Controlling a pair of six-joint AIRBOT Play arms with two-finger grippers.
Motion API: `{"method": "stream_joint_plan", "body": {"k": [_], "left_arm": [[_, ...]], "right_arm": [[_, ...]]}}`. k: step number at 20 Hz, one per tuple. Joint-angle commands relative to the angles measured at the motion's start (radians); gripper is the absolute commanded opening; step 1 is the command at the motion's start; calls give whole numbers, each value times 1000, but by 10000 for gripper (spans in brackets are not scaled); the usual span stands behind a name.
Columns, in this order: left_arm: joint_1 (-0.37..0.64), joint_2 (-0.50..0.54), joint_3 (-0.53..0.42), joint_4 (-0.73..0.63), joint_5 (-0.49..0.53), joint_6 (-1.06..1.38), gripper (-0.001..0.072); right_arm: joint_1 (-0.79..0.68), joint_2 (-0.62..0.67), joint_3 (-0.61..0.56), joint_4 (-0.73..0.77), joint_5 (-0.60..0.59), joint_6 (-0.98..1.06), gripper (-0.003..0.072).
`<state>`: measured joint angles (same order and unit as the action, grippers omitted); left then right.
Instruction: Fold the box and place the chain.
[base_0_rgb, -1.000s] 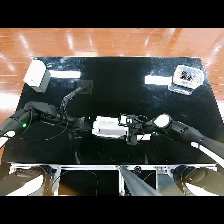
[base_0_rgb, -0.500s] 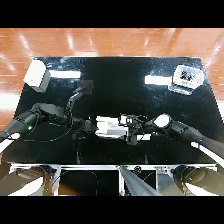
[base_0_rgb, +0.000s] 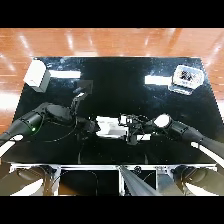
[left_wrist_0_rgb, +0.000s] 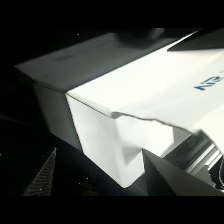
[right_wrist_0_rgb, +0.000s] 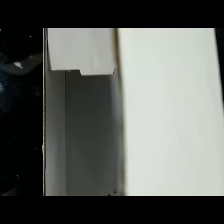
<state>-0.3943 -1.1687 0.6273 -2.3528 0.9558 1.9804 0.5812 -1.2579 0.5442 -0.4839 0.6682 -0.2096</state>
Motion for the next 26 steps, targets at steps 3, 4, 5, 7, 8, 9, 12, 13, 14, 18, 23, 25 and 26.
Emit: {"method": "stream_joint_plan", "body": {"k": [3, 4, 5, 7, 8, 9, 12, 13, 14, 18, 23, 25, 26], "left_arm": [[-50, 18, 4, 42, -64, -52, 639], [-50, 21, 4, 41, -66, -52, 639], [-50, 24, 4, 41, -69, -52, 639], [-50, 26, 4, 41, -70, -52, 639], [-50, 26, 4, 41, -70, -52, 639], [-50, 26, 4, 41, -70, -52, 639], [-50, 26, 4, 41, -70, -51, 639], [-50, 26, 4, 41, -70, -51, 639], [-50, 26, 4, 41, -70, -51, 639], [-50, 26, 4, 41, -70, -51, 639], [-51, 26, 4, 41, -70, -51, 639], [-51, 26, 4, 41, -70, -51, 639], [-51, 26, 4, 41, -70, -51, 639]], "right_arm": [[0, 0, -1, 0, 0, 0, 623], [0, 0, -1, 0, 0, 0, 622], [0, 0, -1, 0, 0, 0, 622], [0, 0, -1, 0, 0, 0, 622], [0, 0, -1, 0, 0, 0, 622], [0, 0, -1, 0, 0, 0, 621], [0, 0, -1, 0, 0, 0, 621], [0, 0, -1, 0, 0, 0, 599], [0, 0, -1, 0, 1, -1, 481], [0, 0, -1, 0, 1, -1, 430], [0, 0, -1, 0, 0, 0, 664], [0, 0, -1, 0, 0, 0, 663], [0, 0, -1, 0, 0, 0, 664]]}}
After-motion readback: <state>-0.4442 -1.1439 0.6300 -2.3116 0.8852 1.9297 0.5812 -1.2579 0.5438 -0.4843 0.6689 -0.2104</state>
